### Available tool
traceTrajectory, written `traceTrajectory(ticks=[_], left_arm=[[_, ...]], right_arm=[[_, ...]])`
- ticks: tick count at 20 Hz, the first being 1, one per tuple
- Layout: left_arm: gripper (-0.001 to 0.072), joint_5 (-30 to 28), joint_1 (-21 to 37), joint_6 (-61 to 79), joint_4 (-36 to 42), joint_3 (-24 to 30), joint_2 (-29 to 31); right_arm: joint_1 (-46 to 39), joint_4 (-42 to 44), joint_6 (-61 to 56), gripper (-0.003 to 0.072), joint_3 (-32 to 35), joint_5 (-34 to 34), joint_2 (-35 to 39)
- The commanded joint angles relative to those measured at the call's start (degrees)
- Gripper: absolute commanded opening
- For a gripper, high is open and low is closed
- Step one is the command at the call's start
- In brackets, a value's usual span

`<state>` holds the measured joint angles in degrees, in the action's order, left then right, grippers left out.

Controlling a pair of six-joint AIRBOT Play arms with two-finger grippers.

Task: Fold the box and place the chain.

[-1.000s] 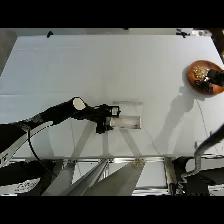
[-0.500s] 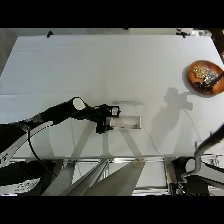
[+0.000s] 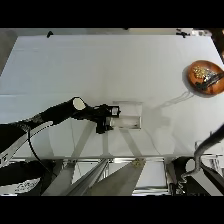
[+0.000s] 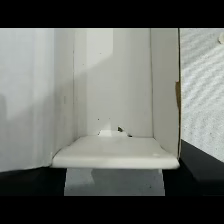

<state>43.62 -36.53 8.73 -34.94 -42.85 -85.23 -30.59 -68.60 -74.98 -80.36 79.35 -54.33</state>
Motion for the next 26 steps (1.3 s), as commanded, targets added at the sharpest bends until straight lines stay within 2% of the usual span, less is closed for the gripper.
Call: traceTrajectory(ticks=[1, 6, 8, 11, 14, 18, 23, 26], left_arm=[[0.0347, -0.1, 0.0, 0.0, 0.0, 0.0, 0.0], [0.0347, -0.1, 0.0, 0.0, 0.0, 0.0, 0.0], [0.0347, 0.0, 0.0, 0.0, 0.0, 0.0, 0.0], [0.0347, 0.0, 0.0, 0.0, 0.0, 0.0, 0.0], [0.0347, 0.0, 0.0, 0.0, 0.0, 0.0, 0.0], [0.0347, 0.0, 0.0, 0.0, 0.0, 0.0, 0.0], [0.0347, 0.0, 0.0, 0.0, 0.0, 0.0, 0.0], [0.0347, 0.0, 0.0, 0.0, 0.0, 0.0, 0.0]], right_arm=[[0.0, 3.1, -0.2, 0.0018, 0.0, 6.5, 8.6], [0.1, 3.2, -3.1, 0.0018, 0.4, 10.2, 17.5], [0.1, 6.1, -4.5, 0.0018, 1.6, 10.3, 20.7], [1.2, 15.1, -5.7, 0.0018, 4.5, 10.9, 25.0], [5.5, 15.6, -8.5, 0.0018, 7.0, 13.1, 28.1], [10.3, 17.1, -11.7, 0.0018, 15.9, 13.4, 33.3], [10.9, 24.9, -12.0, 0.0016, 31.1, 8.2, 41.3], [10.9, 27.0, -9.4, 0.0016, 38.0, 6.9, 43.3]])
